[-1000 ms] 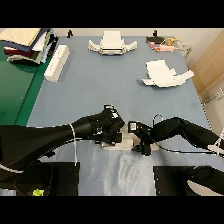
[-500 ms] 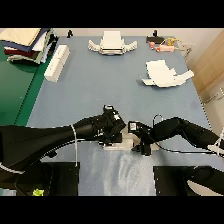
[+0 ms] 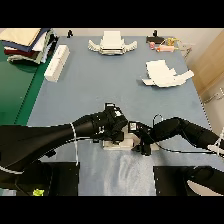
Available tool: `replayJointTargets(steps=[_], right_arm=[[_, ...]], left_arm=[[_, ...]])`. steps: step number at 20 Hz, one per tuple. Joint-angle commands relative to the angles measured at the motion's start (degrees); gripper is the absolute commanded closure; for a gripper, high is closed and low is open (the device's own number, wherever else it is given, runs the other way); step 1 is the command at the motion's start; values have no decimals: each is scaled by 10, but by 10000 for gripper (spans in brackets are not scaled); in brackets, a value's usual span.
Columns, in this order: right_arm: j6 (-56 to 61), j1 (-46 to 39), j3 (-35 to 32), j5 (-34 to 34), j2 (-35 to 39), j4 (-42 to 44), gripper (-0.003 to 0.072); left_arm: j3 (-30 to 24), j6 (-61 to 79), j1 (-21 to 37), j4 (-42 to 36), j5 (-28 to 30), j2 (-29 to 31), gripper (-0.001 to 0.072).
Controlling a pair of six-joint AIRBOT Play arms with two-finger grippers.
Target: Fold the box.
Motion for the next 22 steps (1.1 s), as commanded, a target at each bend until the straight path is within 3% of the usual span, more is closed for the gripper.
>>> replayJointTargets(steps=[1,5,8,9,10,14,16,20,22], right_arm=[[0,0,0,0,0,0,244],[0,0,0,0,0,0,244],[0,0,0,0,0,0,244],[0,0,0,0,0,0,243],[0,0,0,0,0,0,244],[0,0,0,0,0,0,244],[0,0,0,0,0,0,243],[0,0,0,0,0,0,244],[0,0,0,0,0,0,244]], left_arm=[[40,24,1,23,-76,2,105],[78,53,1,50,-160,39,106],[80,62,1,52,-180,94,139],[80,63,1,52,-193,112,462],[79,76,1,53,-202,129,689],[59,141,23,47,-205,183,695],[25,218,56,31,-169,220,696],[-104,489,201,-139,-28,316,696],[-173,708,296,-236,14,357,695]])
